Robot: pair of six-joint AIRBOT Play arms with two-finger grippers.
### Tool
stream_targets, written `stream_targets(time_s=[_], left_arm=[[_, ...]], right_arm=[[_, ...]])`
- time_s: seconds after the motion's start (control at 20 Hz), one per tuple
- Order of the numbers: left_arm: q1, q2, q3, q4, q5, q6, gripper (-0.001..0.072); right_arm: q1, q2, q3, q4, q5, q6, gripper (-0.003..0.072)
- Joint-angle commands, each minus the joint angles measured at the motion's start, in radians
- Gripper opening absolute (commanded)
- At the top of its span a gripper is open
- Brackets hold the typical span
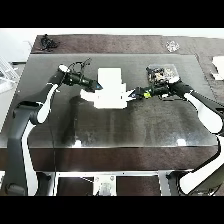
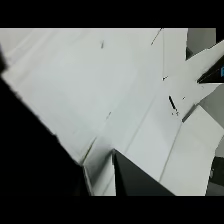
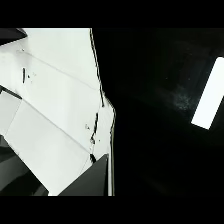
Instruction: Fold the box and place the chain.
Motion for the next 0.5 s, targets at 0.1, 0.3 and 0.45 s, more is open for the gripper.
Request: stream_targets(time_s=[0.1, 0.3, 0.45], left_arm=[[0.000, -0.006, 0.000, -0.075, 0.019, 0.039, 0.0198], [0.010, -0.006, 0.000, -0.079, 0.010, 0.040, 0.0308], [0.025, -0.006, 0.000, -0.082, -0.002, 0.040, 0.0246]], right_arm=[[0.000, 0.000, 0.001, 0.001, -0.001, 0.000, 0.0005], [0.000, -0.001, 0.000, -0.007, -0.001, 0.000, 0.0005], [0.000, -0.001, 0.000, -0.007, -0.002, -0.008, 0.0005]])
